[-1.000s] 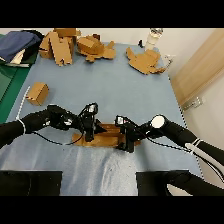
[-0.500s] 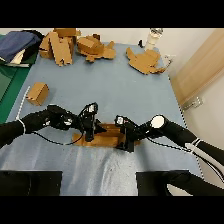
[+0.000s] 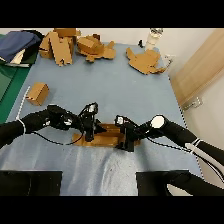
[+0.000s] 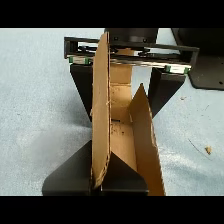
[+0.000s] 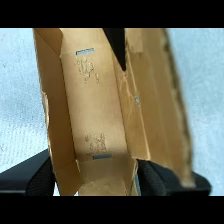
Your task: Fold the box.
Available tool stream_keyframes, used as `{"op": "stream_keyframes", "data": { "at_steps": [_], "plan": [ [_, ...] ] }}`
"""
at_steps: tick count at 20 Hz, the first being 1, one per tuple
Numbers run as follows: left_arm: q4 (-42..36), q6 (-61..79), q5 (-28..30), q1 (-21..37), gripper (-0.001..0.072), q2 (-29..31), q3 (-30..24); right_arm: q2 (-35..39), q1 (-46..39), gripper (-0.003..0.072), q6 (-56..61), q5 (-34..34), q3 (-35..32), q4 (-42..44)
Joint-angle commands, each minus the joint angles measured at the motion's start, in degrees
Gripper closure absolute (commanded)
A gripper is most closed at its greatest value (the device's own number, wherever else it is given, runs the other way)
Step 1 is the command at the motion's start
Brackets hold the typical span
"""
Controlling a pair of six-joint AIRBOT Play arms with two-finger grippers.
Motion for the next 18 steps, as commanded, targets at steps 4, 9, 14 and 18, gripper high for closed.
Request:
{"op": "stream_keyframes", "data": {
  "at_steps": [4, 9, 14, 18],
  "plan": [
    [0.0, 0.0, 0.0, 0.0, 0.0699, 0.0, 0.0, 0.0, 0.0, -0.0021, 0.0, 0.0, 0.0, 0.0],
    [0.0, 0.0, 0.0, 0.0, 0.0699, 0.0, 0.0, 0.0, 0.0, -0.0021, -4.2, -1.8, 0.0, 0.0],
    [0.0, 0.0, 0.0, 0.0, 0.0699, 0.0, 0.0, 0.0, 0.0, -0.0021, -6.6, -1.8, 0.0, -0.9],
    [0.0, 0.0, 0.0, 0.0, 0.0699, 0.0, 0.0, 0.0, 0.0, -0.0021, -6.6, 0.2, 0.0, -1.1]
  ]
}}
